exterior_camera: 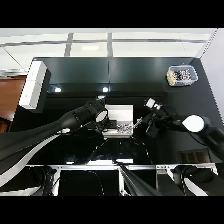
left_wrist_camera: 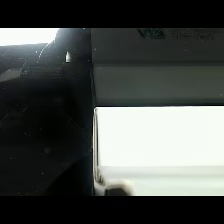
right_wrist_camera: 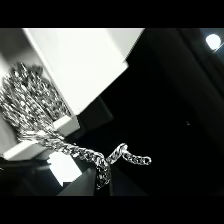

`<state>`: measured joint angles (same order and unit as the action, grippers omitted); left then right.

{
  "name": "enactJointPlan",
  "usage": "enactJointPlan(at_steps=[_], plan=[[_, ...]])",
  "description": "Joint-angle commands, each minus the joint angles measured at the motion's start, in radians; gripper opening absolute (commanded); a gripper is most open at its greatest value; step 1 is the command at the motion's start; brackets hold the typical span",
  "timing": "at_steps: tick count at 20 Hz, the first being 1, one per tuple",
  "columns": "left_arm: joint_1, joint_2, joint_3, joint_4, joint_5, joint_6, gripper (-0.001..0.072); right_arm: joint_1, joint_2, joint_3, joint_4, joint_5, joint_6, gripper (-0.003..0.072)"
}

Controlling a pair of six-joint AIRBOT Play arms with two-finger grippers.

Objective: Fold the box and place the chain.

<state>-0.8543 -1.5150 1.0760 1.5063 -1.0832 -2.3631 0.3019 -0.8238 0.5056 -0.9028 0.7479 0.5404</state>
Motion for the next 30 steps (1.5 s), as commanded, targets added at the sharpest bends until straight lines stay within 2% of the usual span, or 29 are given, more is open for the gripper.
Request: enactJointPlan(at_steps=[1,6,8,10,11,13,18,20,24,27,30], plan=[[0.001,0.0,0.001,0.0,0.001,0.0,0.0031,-0.013,0.166,0.065,0.011,0.089,0.274,0.0016],[0.001,0.0,0.001,0.0,0.001,0.0,0.003,-0.013,0.198,0.117,0.467,0.047,0.303,0.0016],[0.001,0.0,0.001,0.0,0.001,0.0,0.003,-0.013,0.198,0.117,0.567,0.014,0.296,0.0016],[0.001,0.0,0.001,0.0,0.0,0.0,0.003,-0.013,0.196,0.117,0.583,0.01,0.297,0.0017],[0.001,0.0,0.001,0.0,0.0,0.0,0.003,-0.013,0.192,0.117,0.568,0.021,0.298,0.0021],[0.001,0.0,0.001,0.0,0.0,0.0,0.0031,-0.013,0.176,0.117,0.483,0.077,0.318,0.0495],[0.001,0.0,0.001,0.0,-0.001,0.0,0.003,-0.014,0.165,0.113,0.003,0.087,0.376,0.0493],[0.001,0.0,0.001,0.0,0.0,0.0,0.003,-0.013,0.156,0.083,-0.13,0.088,0.335,0.0494],[0.001,0.0,0.001,0.0,0.0,0.0,0.003,-0.013,0.127,-0.027,-0.188,0.122,0.18,0.0495],[0.001,0.0,0.001,0.0,0.001,0.0,0.0031,-0.013,0.125,-0.094,-0.199,0.085,0.177,0.0494],[0.001,0.0,0.0,0.0,-0.002,0.001,0.0031,-0.013,0.125,-0.113,-0.19,0.042,0.179,0.0494]])
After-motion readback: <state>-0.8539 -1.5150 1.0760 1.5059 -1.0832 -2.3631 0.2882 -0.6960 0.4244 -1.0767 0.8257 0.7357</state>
